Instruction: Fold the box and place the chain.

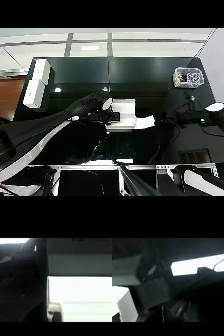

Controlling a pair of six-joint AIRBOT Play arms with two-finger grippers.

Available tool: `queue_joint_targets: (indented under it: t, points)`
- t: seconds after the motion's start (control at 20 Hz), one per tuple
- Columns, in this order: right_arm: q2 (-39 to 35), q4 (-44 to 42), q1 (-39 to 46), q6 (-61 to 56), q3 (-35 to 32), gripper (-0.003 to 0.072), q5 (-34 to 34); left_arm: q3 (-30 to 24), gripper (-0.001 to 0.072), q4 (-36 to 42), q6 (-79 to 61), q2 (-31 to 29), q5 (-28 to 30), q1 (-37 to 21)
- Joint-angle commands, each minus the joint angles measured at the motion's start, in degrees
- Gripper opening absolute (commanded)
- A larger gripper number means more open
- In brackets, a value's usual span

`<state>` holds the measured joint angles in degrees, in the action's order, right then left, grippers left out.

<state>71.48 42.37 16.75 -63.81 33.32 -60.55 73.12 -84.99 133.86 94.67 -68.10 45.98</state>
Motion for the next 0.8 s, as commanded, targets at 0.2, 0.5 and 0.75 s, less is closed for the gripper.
queue_joint_targets:
  t: [0.2,0.5,0.75]
  points:
    - [7.91,-10.95,-14.4,6.88,1.77,0.002,-2.58,0.04,0.0028,0.02,-0.17,0.04,0.09,-0.07]
    - [7.89,-10.4,-15.04,7.08,8.92,0.0525,-8.66,0.04,0.0028,0.02,-0.17,0.04,0.09,-0.07]
    - [7.89,-10.84,-15.26,7.04,10.32,0.0526,-10.47,0.04,0.0028,0.0,-0.17,0.04,0.11,-0.07]
